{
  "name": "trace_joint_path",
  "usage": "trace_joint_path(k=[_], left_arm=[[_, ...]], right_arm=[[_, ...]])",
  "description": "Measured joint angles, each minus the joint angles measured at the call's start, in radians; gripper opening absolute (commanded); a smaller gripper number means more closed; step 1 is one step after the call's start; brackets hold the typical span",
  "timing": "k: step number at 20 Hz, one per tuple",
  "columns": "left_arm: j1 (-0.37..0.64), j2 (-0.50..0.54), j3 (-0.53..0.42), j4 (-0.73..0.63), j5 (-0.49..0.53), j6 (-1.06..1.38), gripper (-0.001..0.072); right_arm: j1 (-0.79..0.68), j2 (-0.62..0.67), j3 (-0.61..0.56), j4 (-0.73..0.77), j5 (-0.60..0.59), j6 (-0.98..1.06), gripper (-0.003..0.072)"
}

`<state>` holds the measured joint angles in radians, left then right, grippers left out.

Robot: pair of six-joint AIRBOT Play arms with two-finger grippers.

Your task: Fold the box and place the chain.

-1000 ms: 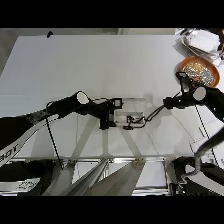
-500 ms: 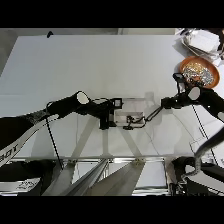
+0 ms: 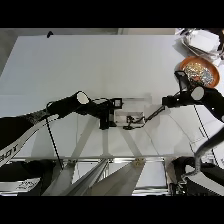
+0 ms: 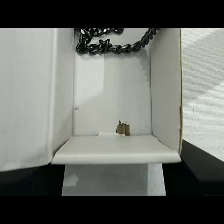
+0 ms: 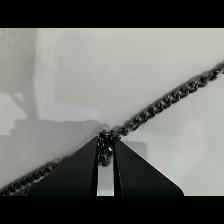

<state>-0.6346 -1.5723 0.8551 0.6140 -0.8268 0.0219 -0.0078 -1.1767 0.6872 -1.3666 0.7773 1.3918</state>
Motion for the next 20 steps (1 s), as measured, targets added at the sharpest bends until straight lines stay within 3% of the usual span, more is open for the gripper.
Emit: trace_joint_path(k=[4,9,14,20], left_arm=[[0.0,0.0,0.0,0.0,0.0,0.0,0.0325],[0.0,0.0,0.0,0.0,0.0,0.0,0.0325],[0.0,0.0,0.0,0.0,0.0,0.0,0.0325],[0.0,0.0,0.0,0.0,0.0,0.0,0.0325]], right_arm=[[0.0,0.175,0.0,0.002,0.054,-0.006,0.002],[0.0,0.481,0.0,0.077,0.146,-0.067,0.002],[0.0,0.738,0.001,0.324,0.185,-0.187,0.0019],[0.0,0.832,0.043,0.705,0.192,-0.352,0.002]])
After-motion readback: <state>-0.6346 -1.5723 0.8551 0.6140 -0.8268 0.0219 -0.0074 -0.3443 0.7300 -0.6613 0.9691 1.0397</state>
